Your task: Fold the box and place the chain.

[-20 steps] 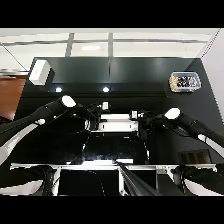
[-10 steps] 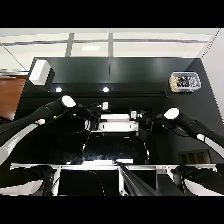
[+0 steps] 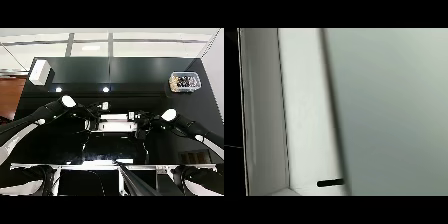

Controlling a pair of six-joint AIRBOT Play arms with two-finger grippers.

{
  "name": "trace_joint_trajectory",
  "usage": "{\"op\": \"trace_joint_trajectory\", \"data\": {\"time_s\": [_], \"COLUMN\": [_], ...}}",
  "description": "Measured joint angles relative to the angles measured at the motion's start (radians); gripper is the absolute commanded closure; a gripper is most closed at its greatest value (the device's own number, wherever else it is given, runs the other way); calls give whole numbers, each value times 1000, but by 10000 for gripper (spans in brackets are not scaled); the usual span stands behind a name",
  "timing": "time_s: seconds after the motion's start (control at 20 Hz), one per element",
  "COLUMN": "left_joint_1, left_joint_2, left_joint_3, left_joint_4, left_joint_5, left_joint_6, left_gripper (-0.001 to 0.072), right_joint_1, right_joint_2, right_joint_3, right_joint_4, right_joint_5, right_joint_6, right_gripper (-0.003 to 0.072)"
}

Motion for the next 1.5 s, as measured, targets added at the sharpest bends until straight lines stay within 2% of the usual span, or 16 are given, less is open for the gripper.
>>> {"op": "trace_joint_trajectory", "data": {"time_s": [0.05, 0.1, 0.15, 0.2, 0.25, 0.35, 0.4, 0.55, 0.8, 0.85, 0.9, 0.95, 1.1, 1.2, 1.3, 1.5], "left_joint_1": [0, 0, 0, 0, 0, 0, 1, 5, 8, 8, 8, 8, 7, 5, 5, 4], "left_joint_2": [0, 0, 0, 0, 0, 1, 10, 53, 188, 219, 245, 270, 315, 325, 321, 273], "left_joint_3": [0, 0, 0, 0, 0, -1, 1, 1, 1, 1, 1, 1, -3, -19, -45, -89], "left_joint_4": [0, 0, 0, 0, 0, 24, 11, 18, 216, 275, 324, 368, 394, 299, 153, -182], "left_joint_5": [0, 0, 0, 0, 0, -2, 6, -2, -55, -81, -113, -154, -290, -341, -333, -115], "left_joint_6": [0, 0, 0, 0, -2, -11, -18, -48, -260, -330, -401, -473, -610, -663, -690, -675], "left_gripper": [684, 684, 681, 678, 605, 340, 296, 292, 297, 393, 623, 685, 685, 684, 684, 684], "right_joint_1": [0, 0, 0, 0, 0, 0, 0, 0, 0, 0, 0, 0, 0, 0, 0, 0], "right_joint_2": [0, 0, 0, 0, 0, 0, 0, 0, 0, 0, 0, 0, 0, 0, 0, 0], "right_joint_3": [0, 0, 0, 0, 0, 0, 0, 0, 0, 0, 0, 0, 0, 0, 0, 0], "right_joint_4": [-1, -2, -2, -3, -3, -5, -5, -6, -6, -6, -7, -7, -7, -7, -7, -7], "right_joint_5": [-1, -2, -3, -3, -4, -5, -4, -5, -5, -5, -5, -5, -5, -5, -5, -5], "right_joint_6": [1, 2, 2, 2, 2, 0, 1, 1, 1, 2, 2, 2, 2, 2, 2, 2], "right_gripper": [231, 283, 283, 383, 507, 505, 505, 487, 487, 487, 487, 487, 488, 487, 487, 488]}}
